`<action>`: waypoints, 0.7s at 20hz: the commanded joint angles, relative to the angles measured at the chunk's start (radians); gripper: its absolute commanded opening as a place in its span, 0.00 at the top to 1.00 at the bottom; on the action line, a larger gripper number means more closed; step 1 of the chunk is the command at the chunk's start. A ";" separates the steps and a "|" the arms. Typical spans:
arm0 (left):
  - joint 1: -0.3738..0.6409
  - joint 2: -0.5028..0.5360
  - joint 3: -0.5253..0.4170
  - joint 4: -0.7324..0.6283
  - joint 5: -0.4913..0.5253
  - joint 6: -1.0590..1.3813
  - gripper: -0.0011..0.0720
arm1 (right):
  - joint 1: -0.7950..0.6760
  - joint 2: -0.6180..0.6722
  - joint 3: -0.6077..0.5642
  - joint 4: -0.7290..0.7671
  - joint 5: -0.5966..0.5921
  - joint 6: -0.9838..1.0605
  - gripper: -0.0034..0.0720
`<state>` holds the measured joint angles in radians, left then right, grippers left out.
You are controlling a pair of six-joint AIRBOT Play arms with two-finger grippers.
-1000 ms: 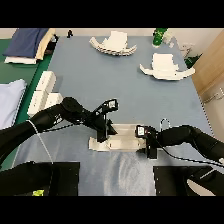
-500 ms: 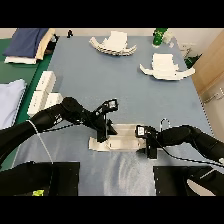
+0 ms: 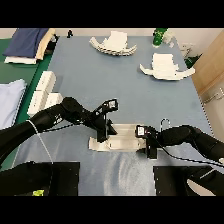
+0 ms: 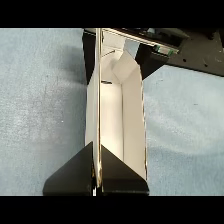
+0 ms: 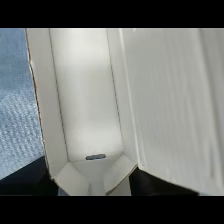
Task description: Fold the box.
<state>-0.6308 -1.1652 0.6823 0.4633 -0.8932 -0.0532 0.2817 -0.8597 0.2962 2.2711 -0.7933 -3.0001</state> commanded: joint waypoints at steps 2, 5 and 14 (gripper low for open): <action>0.001 0.001 0.000 -0.045 -0.001 0.000 0.96 | 0.000 0.001 0.000 -0.011 0.000 0.000 0.32; 0.001 0.001 0.000 -0.045 -0.006 0.000 0.96 | 0.000 0.001 0.000 -0.012 0.000 0.000 0.32; 0.034 0.072 0.002 0.045 -0.055 -0.198 0.41 | 0.000 0.001 0.000 -0.012 0.000 0.000 0.32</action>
<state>-0.6159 -1.1309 0.6834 0.4503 -0.9176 -0.1329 0.2821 -0.8593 0.2962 2.2597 -0.7937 -3.0009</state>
